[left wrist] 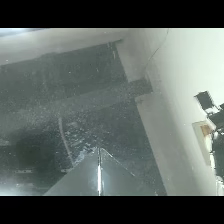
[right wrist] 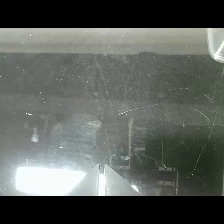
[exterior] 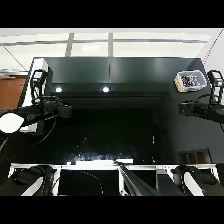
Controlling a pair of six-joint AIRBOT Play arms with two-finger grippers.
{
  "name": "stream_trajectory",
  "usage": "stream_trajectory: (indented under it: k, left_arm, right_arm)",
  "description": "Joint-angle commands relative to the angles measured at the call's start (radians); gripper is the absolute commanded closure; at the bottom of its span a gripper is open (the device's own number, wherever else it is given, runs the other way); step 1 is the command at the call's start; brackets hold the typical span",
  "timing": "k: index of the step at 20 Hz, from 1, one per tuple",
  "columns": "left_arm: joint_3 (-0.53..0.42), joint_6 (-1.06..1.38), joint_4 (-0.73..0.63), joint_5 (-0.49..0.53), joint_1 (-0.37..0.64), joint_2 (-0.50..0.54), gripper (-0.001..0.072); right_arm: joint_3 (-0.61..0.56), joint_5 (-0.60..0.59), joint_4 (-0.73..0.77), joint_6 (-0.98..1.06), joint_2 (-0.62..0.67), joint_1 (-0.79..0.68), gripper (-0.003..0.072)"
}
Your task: Fold the box and place the chain.
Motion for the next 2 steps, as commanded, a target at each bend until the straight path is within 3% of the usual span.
stream_trajectory:
  k: [1, 2]
  left_arm:
    - [-0.001, 0.0, 0.0, 0.0, -0.001, 0.0, 0.0681]
    - [-0.001, 0.0, 0.0, 0.0, -0.001, 0.0, 0.0681]
  right_arm:
    - [0.0, 0.0, 0.0, 0.0, 0.001, 0.0, 0.0647]
    - [0.0, 0.0, 0.0, 0.0, 0.001, 0.0, 0.0647]
